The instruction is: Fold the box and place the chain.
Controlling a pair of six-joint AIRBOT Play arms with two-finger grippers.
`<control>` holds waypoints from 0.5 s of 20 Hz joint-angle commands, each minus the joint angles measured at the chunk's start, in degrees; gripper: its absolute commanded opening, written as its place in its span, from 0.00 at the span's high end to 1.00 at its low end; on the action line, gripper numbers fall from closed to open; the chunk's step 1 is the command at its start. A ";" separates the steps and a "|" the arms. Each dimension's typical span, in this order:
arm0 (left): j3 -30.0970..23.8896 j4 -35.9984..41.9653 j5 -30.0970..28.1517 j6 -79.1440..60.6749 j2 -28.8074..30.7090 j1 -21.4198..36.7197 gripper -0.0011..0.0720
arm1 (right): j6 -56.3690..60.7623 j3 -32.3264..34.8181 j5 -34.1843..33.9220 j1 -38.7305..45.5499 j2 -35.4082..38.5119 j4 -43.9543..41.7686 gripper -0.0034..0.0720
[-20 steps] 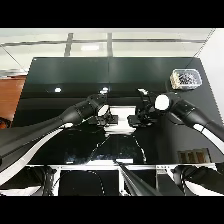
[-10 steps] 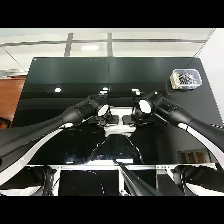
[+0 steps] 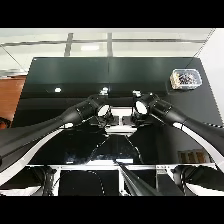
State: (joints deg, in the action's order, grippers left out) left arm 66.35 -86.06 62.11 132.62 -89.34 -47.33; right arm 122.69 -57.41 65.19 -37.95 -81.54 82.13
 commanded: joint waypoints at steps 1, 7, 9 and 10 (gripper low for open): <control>0.04 -0.22 -0.07 -0.17 -0.02 0.04 0.95 | 0.11 -0.13 0.33 -0.09 -0.15 -0.42 0.94; 0.04 -0.22 -0.07 -0.17 -0.02 0.04 0.95 | 0.09 -0.68 0.17 0.09 -0.15 -1.07 0.57; 0.04 -0.22 -0.07 -0.17 -0.02 0.04 0.95 | 0.09 -0.66 0.20 0.09 -0.15 -1.07 0.89; 0.04 -0.22 -0.07 -0.17 -0.02 0.04 0.95 | 0.09 -0.66 0.15 0.09 -0.15 -1.05 0.94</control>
State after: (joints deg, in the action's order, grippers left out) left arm 66.35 -85.95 62.15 132.81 -89.32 -47.31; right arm 123.04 -57.95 65.43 -37.87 -81.67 81.34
